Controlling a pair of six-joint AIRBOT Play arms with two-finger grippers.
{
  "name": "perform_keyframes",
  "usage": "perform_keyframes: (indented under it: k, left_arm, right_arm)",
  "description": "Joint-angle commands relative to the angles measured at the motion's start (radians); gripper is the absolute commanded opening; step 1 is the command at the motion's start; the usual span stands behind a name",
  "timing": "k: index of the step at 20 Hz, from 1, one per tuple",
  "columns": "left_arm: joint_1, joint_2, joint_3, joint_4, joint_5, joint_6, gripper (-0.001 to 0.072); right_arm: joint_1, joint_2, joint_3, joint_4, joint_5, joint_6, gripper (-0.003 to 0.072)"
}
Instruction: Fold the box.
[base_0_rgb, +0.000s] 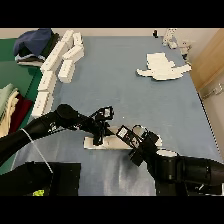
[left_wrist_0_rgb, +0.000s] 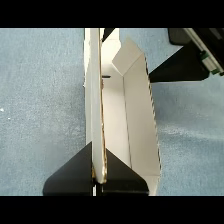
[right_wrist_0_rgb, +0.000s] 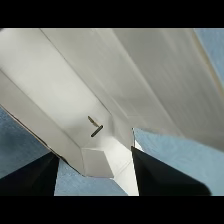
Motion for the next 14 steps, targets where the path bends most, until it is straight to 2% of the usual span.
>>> perform_keyframes:
  k: [1,5,8,12,14]
  left_arm:
    - [0.0,-0.001,0.001,0.0,0.0,0.0,0.0012]
    - [0.0,-0.001,0.001,0.0,0.0,0.0,0.0012]
    - [0.0,-0.001,0.001,0.0,0.0,0.0,0.0012]
    - [0.0,-0.001,0.001,0.0,0.0,0.0,0.0012]
    - [0.0,-0.001,0.001,0.0,0.0,0.0,0.0012]
  right_arm:
    - [-0.016,0.015,0.001,-0.003,0.001,-0.084,0.072]
    - [-0.079,0.086,0.0,0.025,0.006,-0.248,0.072]
    - [-0.185,0.114,-0.017,0.127,0.076,-0.444,0.072]
    - [-0.396,0.115,-0.058,0.408,0.232,-0.881,0.072]
    - [-0.504,0.114,-0.065,0.561,0.272,-1.114,0.072]
